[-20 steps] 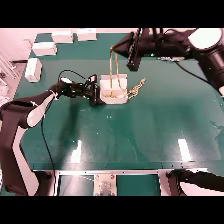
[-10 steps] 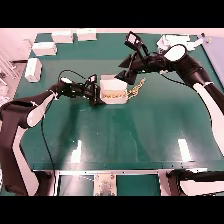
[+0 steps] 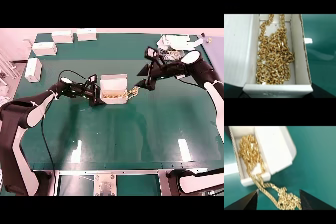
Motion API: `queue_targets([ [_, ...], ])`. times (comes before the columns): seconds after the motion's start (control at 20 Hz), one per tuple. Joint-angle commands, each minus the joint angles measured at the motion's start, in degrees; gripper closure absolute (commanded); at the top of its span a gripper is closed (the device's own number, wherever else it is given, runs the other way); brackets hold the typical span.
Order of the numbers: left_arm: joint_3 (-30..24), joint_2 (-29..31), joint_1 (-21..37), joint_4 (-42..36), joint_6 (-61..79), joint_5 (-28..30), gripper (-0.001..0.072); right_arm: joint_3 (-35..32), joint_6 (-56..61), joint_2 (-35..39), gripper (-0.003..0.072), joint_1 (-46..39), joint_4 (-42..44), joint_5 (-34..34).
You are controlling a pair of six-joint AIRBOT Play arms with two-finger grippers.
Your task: Fold the box and place the chain.
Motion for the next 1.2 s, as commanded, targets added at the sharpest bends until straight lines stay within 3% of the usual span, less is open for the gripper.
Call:
queue_targets([
  [0.0, 0.04, 0.04, 0.07, 0.00, 0.00, 0.02, 0.0263, -0.68, -11.32, -5.90, 0.0085, -2.80, -0.68, -1.18],
  [0.25, 0.07, 0.04, 0.07, -0.02, 0.00, 0.02, 0.0262, 0.07, -16.61, -10.91, 0.0085, -2.34, -0.98, -4.35],
  [1.15, 0.07, 0.04, 0.07, -0.02, 0.00, 0.00, 0.0263, 6.82, -11.56, -17.94, 0.0101, 1.03, -7.78, -4.04],
])
